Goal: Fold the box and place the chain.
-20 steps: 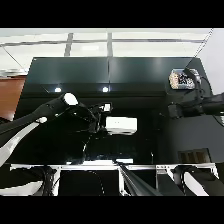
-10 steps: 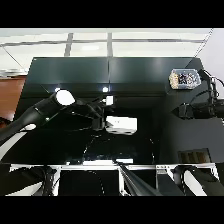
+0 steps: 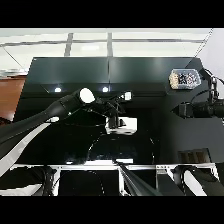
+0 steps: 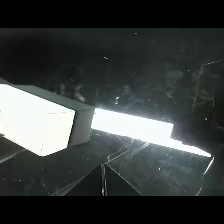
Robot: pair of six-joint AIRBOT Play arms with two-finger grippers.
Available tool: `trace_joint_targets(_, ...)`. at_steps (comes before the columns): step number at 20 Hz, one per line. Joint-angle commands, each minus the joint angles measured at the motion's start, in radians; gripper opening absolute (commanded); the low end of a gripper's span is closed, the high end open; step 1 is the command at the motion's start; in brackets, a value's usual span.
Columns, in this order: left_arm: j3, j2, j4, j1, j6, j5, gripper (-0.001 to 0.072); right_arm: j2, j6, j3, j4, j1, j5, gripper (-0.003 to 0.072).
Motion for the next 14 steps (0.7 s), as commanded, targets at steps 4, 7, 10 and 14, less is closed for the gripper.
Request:
trace_joint_targets(4,0.013,-0.017,0.026,-0.015,-0.051,-0.023,0.0712,0.001,-0.009,-0.007,0.0,0.0,-0.02,0.0013)
trace_joint_targets(7,0.013,-0.017,0.099,-0.031,-0.053,-0.06,0.0708,0.001,-0.009,-0.007,-0.001,0.0,-0.019,0.0013)
trace_joint_targets(10,0.013,-0.017,0.146,-0.055,-0.053,-0.068,0.0707,0.001,-0.009,-0.007,0.0,0.0,-0.019,0.0013)
trace_joint_targets(14,0.013,-0.017,0.151,-0.075,-0.052,-0.064,0.0706,0.001,-0.009,-0.007,0.0,0.0,-0.018,0.0013)
